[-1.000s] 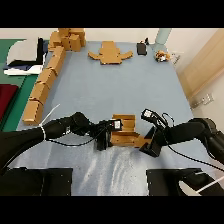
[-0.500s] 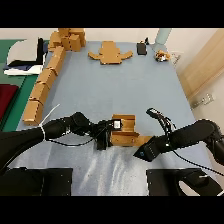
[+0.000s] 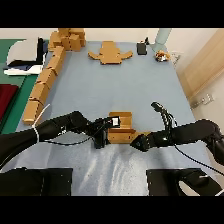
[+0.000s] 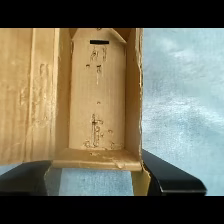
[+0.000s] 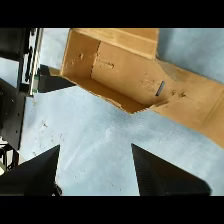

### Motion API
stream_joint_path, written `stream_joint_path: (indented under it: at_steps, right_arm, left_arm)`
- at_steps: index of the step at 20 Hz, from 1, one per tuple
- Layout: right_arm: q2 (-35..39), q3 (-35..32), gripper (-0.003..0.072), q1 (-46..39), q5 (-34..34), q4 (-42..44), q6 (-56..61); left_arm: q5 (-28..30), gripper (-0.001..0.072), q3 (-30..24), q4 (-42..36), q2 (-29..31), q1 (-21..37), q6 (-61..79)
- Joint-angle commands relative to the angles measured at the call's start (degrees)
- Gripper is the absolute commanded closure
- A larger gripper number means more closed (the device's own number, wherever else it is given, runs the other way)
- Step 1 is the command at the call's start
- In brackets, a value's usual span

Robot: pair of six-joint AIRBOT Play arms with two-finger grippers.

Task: Fold the box.

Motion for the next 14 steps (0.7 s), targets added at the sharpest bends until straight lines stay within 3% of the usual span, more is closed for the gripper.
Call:
stream_joint_path:
  at_steps: [1, 14]
  right_arm:
    - [0.0, 0.0, -0.0020, 0.0, 2.8, -0.2, 0.5]
    - [0.0, 0.0, -0.0020, 0.0, 6.2, -2.3, 0.3]
  left_arm:
    - [-0.7, 0.0256, -0.3, 1.9, 0.4, 0.2, -3.2]
    - [-0.1, 0.0256, -2.5, -0.6, 0.4, -0.1, 0.4]
